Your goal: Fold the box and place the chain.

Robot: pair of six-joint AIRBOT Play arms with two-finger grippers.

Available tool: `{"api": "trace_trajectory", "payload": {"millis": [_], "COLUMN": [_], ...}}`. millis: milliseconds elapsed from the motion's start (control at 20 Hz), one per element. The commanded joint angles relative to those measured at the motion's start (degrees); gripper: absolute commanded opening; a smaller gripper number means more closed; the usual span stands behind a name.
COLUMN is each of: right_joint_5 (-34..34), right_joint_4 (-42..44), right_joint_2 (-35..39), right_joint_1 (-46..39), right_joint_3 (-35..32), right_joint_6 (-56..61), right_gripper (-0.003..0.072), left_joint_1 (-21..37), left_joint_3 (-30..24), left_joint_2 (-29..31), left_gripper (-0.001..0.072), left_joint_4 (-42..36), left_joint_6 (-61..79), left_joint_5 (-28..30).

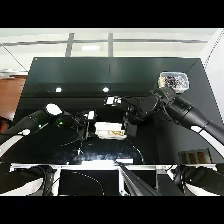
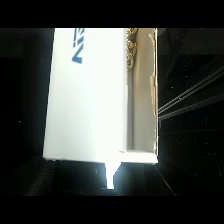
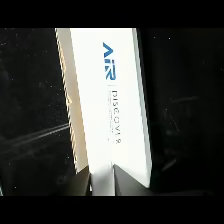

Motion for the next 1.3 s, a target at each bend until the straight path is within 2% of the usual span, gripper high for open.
{"api": "trace_trajectory", "payload": {"millis": [0,900,950,1000,1250], "right_joint_5": [0.15,0.13,0.22,0.33,0.33], "right_joint_4": [-0.17,-2.32,-2.36,-2.40,-2.75], "right_joint_2": [0.00,0.04,0.04,0.04,0.04], "right_joint_1": [0.63,0.68,0.68,0.68,0.68], "right_joint_3": [0.00,0.02,0.02,0.02,0.02], "right_joint_6": [1.73,3.52,3.52,3.52,3.52], "right_gripper": [0.0210,0.0216,0.0363,0.0414,0.0415], "left_joint_1": [-0.04,-0.04,-0.04,-0.04,-0.04], "left_joint_3": [-0.02,-0.02,-0.02,-0.02,-0.02], "left_joint_2": [-0.04,-0.04,-0.04,-0.04,-0.04], "left_gripper": [0.0389,0.0390,0.0389,0.0389,0.0389], "left_joint_4": [-0.15,-0.13,-0.13,-0.13,-0.13], "left_joint_6": [-0.09,-0.09,-0.09,-0.09,-0.09], "left_joint_5": [0.48,0.46,0.46,0.46,0.46]}}
